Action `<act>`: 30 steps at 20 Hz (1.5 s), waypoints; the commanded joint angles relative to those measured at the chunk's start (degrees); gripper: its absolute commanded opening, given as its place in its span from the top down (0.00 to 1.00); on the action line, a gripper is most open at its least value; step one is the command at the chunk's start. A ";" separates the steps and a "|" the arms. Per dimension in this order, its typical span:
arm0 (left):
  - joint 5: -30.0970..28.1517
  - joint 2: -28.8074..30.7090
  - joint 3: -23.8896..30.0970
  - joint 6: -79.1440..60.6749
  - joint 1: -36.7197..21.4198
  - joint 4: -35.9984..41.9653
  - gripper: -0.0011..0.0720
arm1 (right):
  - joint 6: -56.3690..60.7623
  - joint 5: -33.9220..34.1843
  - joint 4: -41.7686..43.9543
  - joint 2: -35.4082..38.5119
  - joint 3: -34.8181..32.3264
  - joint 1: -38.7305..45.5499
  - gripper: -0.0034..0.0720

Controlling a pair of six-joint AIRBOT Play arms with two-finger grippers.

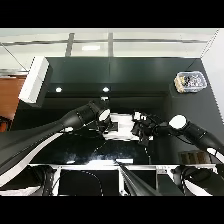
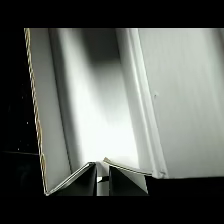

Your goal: Fold the box and place the chain.

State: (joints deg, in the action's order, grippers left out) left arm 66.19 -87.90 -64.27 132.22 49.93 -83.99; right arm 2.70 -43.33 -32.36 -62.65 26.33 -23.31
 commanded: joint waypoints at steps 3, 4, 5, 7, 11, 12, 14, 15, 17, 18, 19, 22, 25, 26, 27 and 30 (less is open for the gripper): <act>-0.11 0.04 -0.02 0.00 -0.02 0.26 0.95 | 0.15 1.49 3.39 -2.14 -0.22 -0.02 0.84; -0.11 0.04 -0.02 0.00 -0.02 0.26 0.95 | 0.15 1.29 3.39 -2.21 -0.22 -0.02 0.84; -0.11 0.04 -0.02 0.00 -0.02 0.26 0.95 | 0.15 1.07 3.37 -2.21 -0.22 -0.02 0.84; -0.11 0.04 -0.02 0.00 -0.02 0.26 0.95 | 0.15 0.94 3.39 -2.21 -0.22 -0.02 0.84; -0.04 0.04 -0.02 0.00 -0.02 0.28 0.95 | 0.31 1.03 3.30 -2.21 -0.22 -0.02 0.68; -0.02 0.04 -0.02 0.00 -0.02 0.28 0.95 | 0.37 1.05 3.37 -2.21 -0.22 -0.02 0.73; 0.09 0.04 -0.02 0.00 -0.02 0.28 0.95 | 0.57 1.14 3.78 -2.21 -0.22 -0.02 0.61; 0.09 0.02 -0.02 0.00 -0.02 0.28 0.95 | 1.36 1.11 3.76 -2.19 -0.22 0.00 0.80; 0.07 0.02 -0.02 0.00 -0.02 0.28 0.95 | 11.74 0.83 1.62 -1.33 0.33 0.72 0.94; 0.07 0.02 -0.02 0.00 -0.04 0.26 0.95 | 21.16 -1.51 -2.32 -0.13 1.53 2.05 0.94; 0.07 0.02 -0.02 0.00 -0.04 0.28 0.95 | 29.90 -5.75 -7.61 1.53 3.19 4.11 0.94; 0.09 0.02 -0.02 0.00 -0.04 0.31 0.95 | 58.05 -17.55 -27.39 7.41 7.78 15.23 0.94; 0.07 0.02 -0.02 0.00 -0.04 0.28 0.95 | 76.13 -15.96 -32.11 9.77 5.33 30.49 0.94; 0.07 0.02 -0.02 0.00 -0.04 0.28 0.95 | 81.37 -14.95 -29.33 9.60 3.34 33.88 0.94; 0.07 0.02 -0.02 0.00 -0.04 0.28 0.95 | 81.37 -15.47 -25.40 9.20 1.22 35.85 0.94; 0.07 0.02 -0.02 0.00 -0.04 0.26 0.95 | 76.98 -18.82 -16.39 6.03 -3.89 33.40 0.94</act>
